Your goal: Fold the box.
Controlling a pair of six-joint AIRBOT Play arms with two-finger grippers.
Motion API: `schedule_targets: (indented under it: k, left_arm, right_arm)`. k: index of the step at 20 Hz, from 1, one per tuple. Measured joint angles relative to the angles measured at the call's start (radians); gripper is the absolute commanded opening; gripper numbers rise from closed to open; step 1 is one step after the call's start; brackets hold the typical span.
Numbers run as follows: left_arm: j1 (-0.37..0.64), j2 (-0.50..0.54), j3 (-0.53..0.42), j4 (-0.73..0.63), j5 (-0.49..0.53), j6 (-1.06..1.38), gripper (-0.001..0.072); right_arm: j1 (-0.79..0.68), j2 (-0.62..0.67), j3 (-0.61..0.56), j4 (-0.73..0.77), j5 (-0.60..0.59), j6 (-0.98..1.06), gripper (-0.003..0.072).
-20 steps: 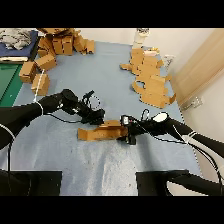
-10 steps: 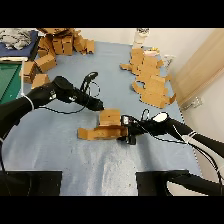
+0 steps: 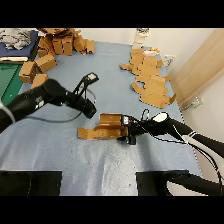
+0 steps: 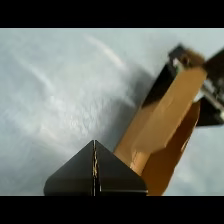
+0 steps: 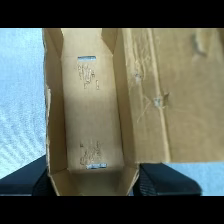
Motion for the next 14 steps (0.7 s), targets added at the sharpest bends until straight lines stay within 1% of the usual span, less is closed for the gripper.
schedule_targets:
  k: [1, 2, 3, 4, 6, 8, 14]
  left_arm:
    - [-0.025, 0.047, -0.057, 0.037, 0.029, 0.018, 0.0012]
    - [-0.057, 0.096, -0.119, 0.071, 0.064, 0.049, 0.0029]
    - [-0.09, 0.138, -0.177, 0.103, 0.099, 0.087, 0.0352]
    - [-0.118, 0.169, -0.222, 0.131, 0.122, 0.122, 0.072]
    - [-0.165, 0.206, -0.291, 0.172, 0.147, 0.174, 0.072]
    - [-0.192, 0.226, -0.328, 0.198, 0.16, 0.206, 0.072]
    - [-0.218, 0.243, -0.363, 0.232, 0.186, 0.242, 0.072]
  right_arm:
    - [0.0, 0.0, 0.0, 0.0, 0.0, 0.0, 0.0576]
    - [0.0, 0.0, 0.0, 0.0, 0.0, 0.0, 0.0576]
    - [0.0, 0.0, 0.0, 0.0, 0.0, 0.0, 0.0576]
    - [0.0, 0.0, 0.0, 0.0, 0.0, 0.0, 0.0576]
    - [0.0, 0.0, 0.0, 0.0, 0.0, 0.0, 0.0576]
    - [0.0, 0.0, 0.0, 0.0, 0.0, 0.0, 0.0576]
    - [0.0, 0.0, 0.0, -0.003, 0.0, 0.0, 0.0576]
